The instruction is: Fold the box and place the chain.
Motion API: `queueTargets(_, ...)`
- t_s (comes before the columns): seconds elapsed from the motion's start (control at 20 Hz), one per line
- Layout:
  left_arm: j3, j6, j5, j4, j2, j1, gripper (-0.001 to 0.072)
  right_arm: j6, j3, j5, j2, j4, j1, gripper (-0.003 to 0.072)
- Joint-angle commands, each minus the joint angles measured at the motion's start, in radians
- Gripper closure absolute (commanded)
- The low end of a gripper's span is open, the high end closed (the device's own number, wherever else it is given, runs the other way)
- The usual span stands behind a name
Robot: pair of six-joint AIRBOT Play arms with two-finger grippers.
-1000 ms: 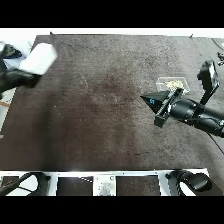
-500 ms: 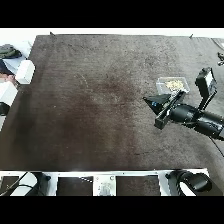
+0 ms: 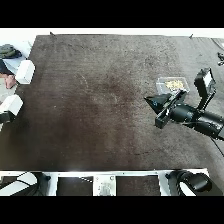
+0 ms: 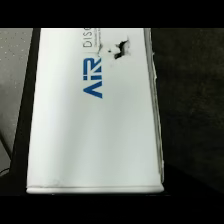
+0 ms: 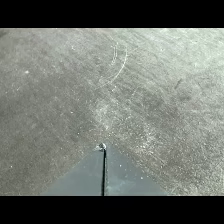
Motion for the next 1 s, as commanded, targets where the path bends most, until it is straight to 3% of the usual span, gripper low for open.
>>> queueTargets(0.0,0.002,0.046,0.026,0.023,-0.029,0.001,0.0484,0.029,0.000,-0.007,0.001,0.000,0.001,0.0716)
queueTargets(0.05,0.002,0.073,0.028,0.028,-0.029,0.001,0.0048,0.037,0.000,-0.016,0.001,0.002,0.001,0.0716)
queueTargets(0.1,0.002,0.069,0.032,0.037,-0.029,0.001,-0.0011,0.042,0.000,-0.026,0.001,0.006,0.001,0.0716)
queueTargets(0.4,0.009,0.093,0.010,0.039,0.003,0.001,-0.0011,0.046,0.000,-0.120,0.001,0.037,0.001,0.0716)
queueTargets(0.55,0.087,0.090,-0.051,0.000,0.071,0.001,-0.0010,0.045,0.000,-0.143,0.002,0.051,0.001,0.0716)
queueTargets(0.7,0.200,0.093,-0.159,-0.224,0.131,-0.002,-0.0009,0.045,0.000,-0.143,0.002,0.051,0.001,0.0716)
queueTargets(0.75,0.230,0.111,-0.201,-0.323,0.140,-0.008,0.0018,0.045,0.000,-0.143,0.002,0.051,0.001,0.0716)
queueTargets(0.85,0.277,0.191,-0.322,-0.518,0.153,-0.018,0.0424,0.045,0.000,-0.145,0.004,0.049,0.001,0.0716)
queueTargets(0.9,0.293,0.233,-0.381,-0.602,0.157,-0.030,0.0707,0.045,0.000,-0.151,0.006,0.043,0.001,0.0716)
queueTargets(0.95,0.295,0.264,-0.399,-0.690,0.171,-0.050,0.0701,0.045,0.000,-0.162,0.011,0.029,0.001,0.0716)
